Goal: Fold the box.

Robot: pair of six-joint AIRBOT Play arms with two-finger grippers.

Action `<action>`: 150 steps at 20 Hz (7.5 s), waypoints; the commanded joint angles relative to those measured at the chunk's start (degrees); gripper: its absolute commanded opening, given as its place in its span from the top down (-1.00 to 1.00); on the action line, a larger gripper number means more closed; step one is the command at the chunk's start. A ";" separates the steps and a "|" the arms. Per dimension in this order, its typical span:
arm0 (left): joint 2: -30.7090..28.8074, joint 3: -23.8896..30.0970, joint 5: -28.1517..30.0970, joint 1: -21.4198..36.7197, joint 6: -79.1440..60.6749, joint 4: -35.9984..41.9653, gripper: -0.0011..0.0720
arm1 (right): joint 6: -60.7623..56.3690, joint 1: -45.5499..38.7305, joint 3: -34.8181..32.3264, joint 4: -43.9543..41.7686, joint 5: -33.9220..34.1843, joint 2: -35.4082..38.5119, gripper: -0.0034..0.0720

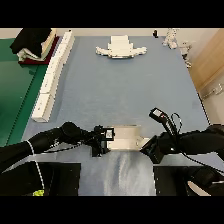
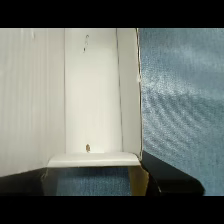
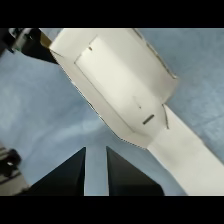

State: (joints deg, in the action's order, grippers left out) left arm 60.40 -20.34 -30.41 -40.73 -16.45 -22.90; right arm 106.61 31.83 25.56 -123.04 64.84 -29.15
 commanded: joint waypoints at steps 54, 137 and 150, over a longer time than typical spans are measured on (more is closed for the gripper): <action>-0.02 -0.02 -0.02 0.00 0.00 -0.04 -0.26 | 35.19 4.35 -8.85 16.37 -16.63 -1.79 -0.86; -0.02 -0.02 -0.02 0.00 0.00 -0.04 -0.26 | -0.90 -40.61 -4.70 -8.68 9.16 -28.63 0.91; -0.02 -0.02 -0.02 0.00 0.00 -0.02 -0.26 | -0.52 -30.69 1.25 -11.72 7.52 -21.07 -0.35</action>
State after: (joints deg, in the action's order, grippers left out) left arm 60.40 -20.34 -30.46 -40.77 -16.43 -22.92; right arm 106.08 0.43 25.36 -134.39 72.71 -52.51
